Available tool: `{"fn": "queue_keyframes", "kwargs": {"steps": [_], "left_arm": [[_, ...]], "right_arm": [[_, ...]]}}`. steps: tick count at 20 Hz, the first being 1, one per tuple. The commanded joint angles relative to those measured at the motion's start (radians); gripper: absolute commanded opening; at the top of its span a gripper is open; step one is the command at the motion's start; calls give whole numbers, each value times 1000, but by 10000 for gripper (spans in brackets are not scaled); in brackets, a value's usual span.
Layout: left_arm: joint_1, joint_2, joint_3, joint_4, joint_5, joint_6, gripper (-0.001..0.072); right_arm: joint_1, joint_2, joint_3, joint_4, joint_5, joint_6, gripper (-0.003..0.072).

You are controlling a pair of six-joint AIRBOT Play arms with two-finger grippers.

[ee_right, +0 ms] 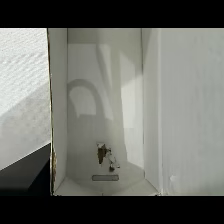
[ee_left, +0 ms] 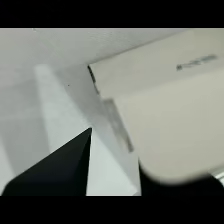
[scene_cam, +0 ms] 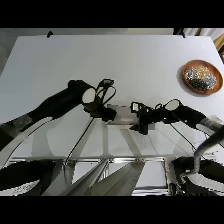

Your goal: Fold the box and place the chain.

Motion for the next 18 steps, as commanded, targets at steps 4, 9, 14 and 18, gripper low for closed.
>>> {"fn": "queue_keyframes", "kwargs": {"steps": [4,9,14,18], "left_arm": [[197,175,-45,-69,-100,727,704],[353,195,-322,-359,126,1647,705],[364,12,-372,-673,204,2198,705],[353,-50,-372,-707,225,2338,705]], "right_arm": [[0,1,0,-1,2,0,402],[0,1,0,-1,2,0,402],[0,1,0,-1,2,0,402],[0,1,0,0,2,0,402]]}}
